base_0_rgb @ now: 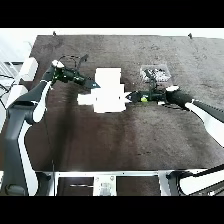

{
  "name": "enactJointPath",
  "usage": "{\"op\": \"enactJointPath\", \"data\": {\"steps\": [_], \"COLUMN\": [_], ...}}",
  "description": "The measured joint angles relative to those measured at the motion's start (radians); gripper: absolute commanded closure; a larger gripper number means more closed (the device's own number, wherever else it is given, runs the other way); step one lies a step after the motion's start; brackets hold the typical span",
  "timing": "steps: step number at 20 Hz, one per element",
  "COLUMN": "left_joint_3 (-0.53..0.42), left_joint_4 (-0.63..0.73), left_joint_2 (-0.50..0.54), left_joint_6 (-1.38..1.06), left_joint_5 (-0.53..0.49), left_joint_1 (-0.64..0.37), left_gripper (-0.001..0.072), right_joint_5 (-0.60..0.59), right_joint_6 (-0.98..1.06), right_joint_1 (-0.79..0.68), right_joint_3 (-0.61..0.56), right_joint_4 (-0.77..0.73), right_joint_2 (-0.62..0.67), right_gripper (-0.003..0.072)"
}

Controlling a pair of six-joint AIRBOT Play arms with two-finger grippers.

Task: Fold the box and place the chain.

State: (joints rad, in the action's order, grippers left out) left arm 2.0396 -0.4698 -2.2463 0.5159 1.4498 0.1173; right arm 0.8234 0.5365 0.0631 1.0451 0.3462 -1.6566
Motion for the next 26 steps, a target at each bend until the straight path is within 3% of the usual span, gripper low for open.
{"op": "enactJointPath", "data": {"steps": [4,7,12,17,26], "left_joint_3": [-0.002,-0.057,-0.241,-0.350,-0.405], "left_joint_4": [0.014,0.026,0.038,0.072,0.087], "left_joint_2": [0.020,0.075,0.175,0.196,0.184], "left_joint_6": [-0.170,-0.286,-0.517,-0.694,-0.824], "left_joint_5": [0.045,0.048,-0.076,-0.176,-0.254], "left_joint_1": [0.001,0.001,0.001,0.002,0.038], "left_gripper": [0.0698,0.0698,0.0698,0.0696,0.0694], "right_joint_5": [0.005,0.032,0.059,0.067,0.067], "right_joint_6": [0.000,0.001,0.001,-0.019,-0.058], "right_joint_1": [-0.107,-0.188,-0.231,-0.226,-0.208], "right_joint_3": [0.000,0.000,0.000,0.000,0.000], "right_joint_4": [-0.037,-0.063,-0.078,-0.083,-0.084], "right_joint_2": [0.016,0.020,0.023,0.023,0.023], "right_gripper": [0.0361,0.0363,0.0362,0.0362,0.0361]}}
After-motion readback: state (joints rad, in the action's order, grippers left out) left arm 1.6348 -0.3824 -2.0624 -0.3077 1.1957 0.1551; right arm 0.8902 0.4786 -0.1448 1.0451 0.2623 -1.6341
